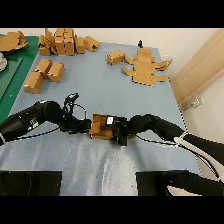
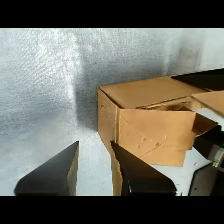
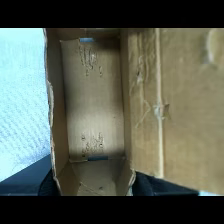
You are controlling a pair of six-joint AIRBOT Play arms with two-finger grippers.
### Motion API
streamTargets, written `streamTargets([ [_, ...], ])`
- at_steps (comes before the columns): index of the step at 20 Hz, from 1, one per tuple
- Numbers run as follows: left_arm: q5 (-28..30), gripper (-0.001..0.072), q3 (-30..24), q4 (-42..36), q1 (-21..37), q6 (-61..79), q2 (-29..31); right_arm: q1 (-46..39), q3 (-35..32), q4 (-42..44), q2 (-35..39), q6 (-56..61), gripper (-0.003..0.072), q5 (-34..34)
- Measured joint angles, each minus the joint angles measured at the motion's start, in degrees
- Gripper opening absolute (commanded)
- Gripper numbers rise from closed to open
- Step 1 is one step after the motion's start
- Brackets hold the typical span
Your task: Fold the box.
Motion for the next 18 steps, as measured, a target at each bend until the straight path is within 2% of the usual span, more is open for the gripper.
streamTargets([
  [9,3.6,0.0314,0.0,-0.5,0.0,0.9,0.0,0.0,0.0,0.0,0.0,0.0,0.0507,0.0],
  [12,3.5,0.0317,0.0,-0.6,0.0,1.4,0.2,0.0,0.0,0.0,0.0,0.0,0.0507,0.0],
  [13,3.2,0.0380,0.0,-0.5,0.0,1.5,0.5,0.0,0.0,0.0,0.0,0.0,0.0507,0.0],
  [18,1.5,0.0382,0.3,1.6,0.0,1.7,2.8,0.0,0.0,0.0,0.0,0.0,0.0507,0.0],
])
